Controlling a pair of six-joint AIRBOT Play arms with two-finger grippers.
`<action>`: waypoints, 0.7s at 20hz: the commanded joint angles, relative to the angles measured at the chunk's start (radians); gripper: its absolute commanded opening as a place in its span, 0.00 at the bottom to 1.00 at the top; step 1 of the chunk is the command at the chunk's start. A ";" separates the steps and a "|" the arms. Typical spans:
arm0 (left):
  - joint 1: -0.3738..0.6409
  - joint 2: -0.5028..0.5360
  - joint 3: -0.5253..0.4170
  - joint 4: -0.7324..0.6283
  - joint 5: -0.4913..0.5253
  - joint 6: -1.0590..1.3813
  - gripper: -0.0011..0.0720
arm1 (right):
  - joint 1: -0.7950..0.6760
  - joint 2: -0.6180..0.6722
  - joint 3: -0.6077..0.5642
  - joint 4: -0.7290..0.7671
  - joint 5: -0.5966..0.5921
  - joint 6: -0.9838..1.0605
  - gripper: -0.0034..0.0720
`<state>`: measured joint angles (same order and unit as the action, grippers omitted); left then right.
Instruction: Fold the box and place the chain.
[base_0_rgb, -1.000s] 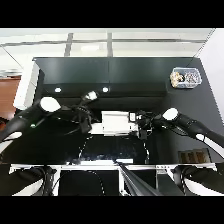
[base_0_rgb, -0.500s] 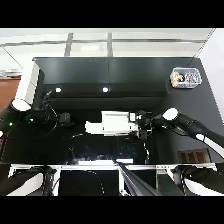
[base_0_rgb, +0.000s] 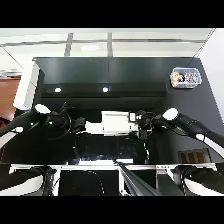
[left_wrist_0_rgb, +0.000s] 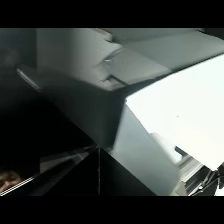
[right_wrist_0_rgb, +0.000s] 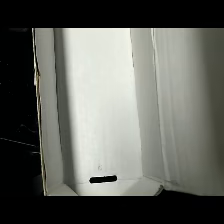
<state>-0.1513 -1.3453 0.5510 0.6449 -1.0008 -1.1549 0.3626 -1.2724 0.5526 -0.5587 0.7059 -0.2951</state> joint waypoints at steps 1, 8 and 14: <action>-0.053 -0.011 0.008 -0.014 0.024 0.037 0.05 | 0.000 -0.001 0.001 0.000 0.000 0.000 0.67; -0.053 -0.010 0.048 -0.080 -0.055 0.146 0.59 | 0.001 -0.001 0.001 0.000 0.000 0.000 0.67; -0.053 -0.010 0.072 -0.081 -0.078 0.146 0.97 | 0.000 -0.001 0.001 0.000 0.000 0.000 0.67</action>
<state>-0.2035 -1.3556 0.6144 0.5713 -1.0626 -1.0145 0.3626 -1.2724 0.5526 -0.5587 0.7059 -0.2951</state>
